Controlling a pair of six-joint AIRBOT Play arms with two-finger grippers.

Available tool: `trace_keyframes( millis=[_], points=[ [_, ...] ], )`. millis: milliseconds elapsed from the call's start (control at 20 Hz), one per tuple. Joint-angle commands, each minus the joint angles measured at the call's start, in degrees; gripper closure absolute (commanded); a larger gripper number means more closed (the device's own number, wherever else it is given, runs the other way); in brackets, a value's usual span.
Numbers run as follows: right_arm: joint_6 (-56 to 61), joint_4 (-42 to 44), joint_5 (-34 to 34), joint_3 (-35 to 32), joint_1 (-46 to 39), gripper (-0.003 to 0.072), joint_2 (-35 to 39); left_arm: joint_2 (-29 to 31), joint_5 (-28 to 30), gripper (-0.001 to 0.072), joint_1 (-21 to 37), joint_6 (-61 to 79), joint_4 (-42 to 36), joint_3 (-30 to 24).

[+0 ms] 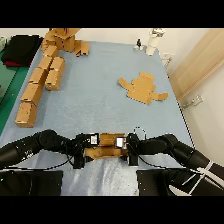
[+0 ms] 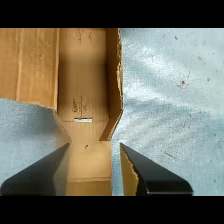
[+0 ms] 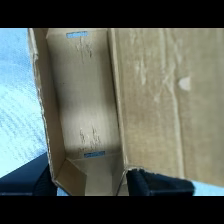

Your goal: Fold the box.

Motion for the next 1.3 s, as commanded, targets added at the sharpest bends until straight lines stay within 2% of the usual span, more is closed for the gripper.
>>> trace_keyframes(
  millis=[0, 200, 400, 950, 1050, 1250],
  points=[
    [0.0, 0.02, 0.02, 0.02, -0.02, 0.0188, 0.02, -0.66, 0.44, 0.0268, 0.0, 0.76, -1.29, -0.02],
    [0.0, 0.02, 0.02, 0.02, -0.02, 0.0188, 0.02, -0.72, 3.02, 0.0267, 0.0, 0.79, -2.23, -0.02],
    [0.0, 0.02, 0.02, 0.04, -0.02, 0.0188, 0.02, -0.61, -0.46, 0.0267, 0.02, 0.66, -1.62, -0.04],
    [0.0, 0.0, 0.02, 0.02, -0.02, 0.0187, 0.02, -0.55, -0.66, 0.0264, 0.85, -0.98, 1.29, -0.04],
    [0.0, 0.0, 0.02, 0.02, -0.02, 0.0188, 0.02, -0.55, 0.57, 0.0118, 0.85, -1.01, 0.81, -0.04],
    [0.0, -0.2, 0.0, 0.02, -0.02, 0.0188, 0.02, -0.57, 2.56, 0.0107, 0.83, -0.7, -0.5, 0.04]
  ],
)
